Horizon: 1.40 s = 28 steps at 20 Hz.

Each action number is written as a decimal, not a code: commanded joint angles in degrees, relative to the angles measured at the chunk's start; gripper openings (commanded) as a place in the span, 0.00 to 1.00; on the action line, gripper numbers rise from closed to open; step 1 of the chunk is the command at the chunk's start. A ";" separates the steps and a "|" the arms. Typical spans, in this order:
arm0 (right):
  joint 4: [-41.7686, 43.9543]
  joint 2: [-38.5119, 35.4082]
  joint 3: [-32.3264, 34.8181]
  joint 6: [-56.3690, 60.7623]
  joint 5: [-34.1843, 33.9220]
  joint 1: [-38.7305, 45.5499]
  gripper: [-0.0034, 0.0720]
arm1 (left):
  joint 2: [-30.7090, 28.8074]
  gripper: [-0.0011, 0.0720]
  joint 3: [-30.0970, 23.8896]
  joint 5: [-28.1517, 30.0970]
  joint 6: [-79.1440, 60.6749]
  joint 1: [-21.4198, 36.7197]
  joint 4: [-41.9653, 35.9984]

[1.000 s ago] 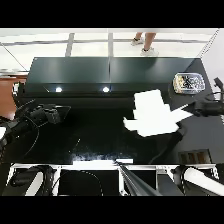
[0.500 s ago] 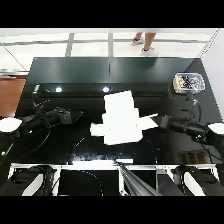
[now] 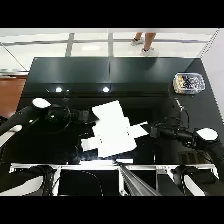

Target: Fold the box and place the chain.

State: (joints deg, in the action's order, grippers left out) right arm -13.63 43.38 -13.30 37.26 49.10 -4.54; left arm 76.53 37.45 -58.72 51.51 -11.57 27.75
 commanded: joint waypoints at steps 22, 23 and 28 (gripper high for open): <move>-24.44 -0.07 -13.22 -0.15 19.26 3.74 0.89 | 9.20 0.04 12.68 -20.55 -18.34 -7.93 9.79; -27.23 -0.07 -15.50 -0.15 21.51 3.72 0.89 | 7.10 0.04 11.80 -17.29 -19.63 -9.27 9.79; -29.14 -0.04 -17.68 -5.92 22.01 3.69 0.89 | -2.62 0.04 6.84 0.83 -43.80 -15.87 11.08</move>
